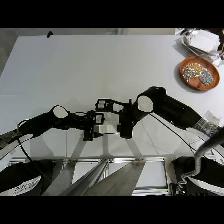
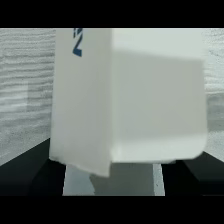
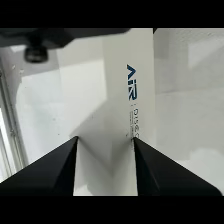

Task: Fold the box and place the chain.

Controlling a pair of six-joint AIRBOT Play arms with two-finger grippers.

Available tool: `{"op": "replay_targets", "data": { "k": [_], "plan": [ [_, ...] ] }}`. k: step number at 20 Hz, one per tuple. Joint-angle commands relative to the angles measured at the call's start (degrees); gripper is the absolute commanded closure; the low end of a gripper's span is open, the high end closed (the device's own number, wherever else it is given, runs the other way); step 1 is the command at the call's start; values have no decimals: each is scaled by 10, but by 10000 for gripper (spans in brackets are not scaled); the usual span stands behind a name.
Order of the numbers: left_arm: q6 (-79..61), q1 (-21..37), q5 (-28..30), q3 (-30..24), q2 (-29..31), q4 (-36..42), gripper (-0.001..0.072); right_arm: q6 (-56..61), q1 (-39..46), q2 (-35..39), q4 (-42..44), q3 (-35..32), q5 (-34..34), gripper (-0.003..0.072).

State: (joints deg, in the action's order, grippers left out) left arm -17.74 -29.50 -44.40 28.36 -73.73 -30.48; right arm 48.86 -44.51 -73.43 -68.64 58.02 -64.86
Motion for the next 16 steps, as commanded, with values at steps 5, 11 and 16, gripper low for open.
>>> {"op": "replay_targets", "data": {
  "k": [5, 11, 16],
  "plan": [
    [0, 0, 0, 0, 0, 0, 677, 8, -15, 0, -17, -10, 21, 410],
    [0, 0, 0, 0, 0, 0, 677, 38, -16, 0, -43, -16, 31, 414],
    [0, 0, 0, 0, 0, 0, 677, 55, -16, 0, -48, -16, 40, 416]
  ]
}}
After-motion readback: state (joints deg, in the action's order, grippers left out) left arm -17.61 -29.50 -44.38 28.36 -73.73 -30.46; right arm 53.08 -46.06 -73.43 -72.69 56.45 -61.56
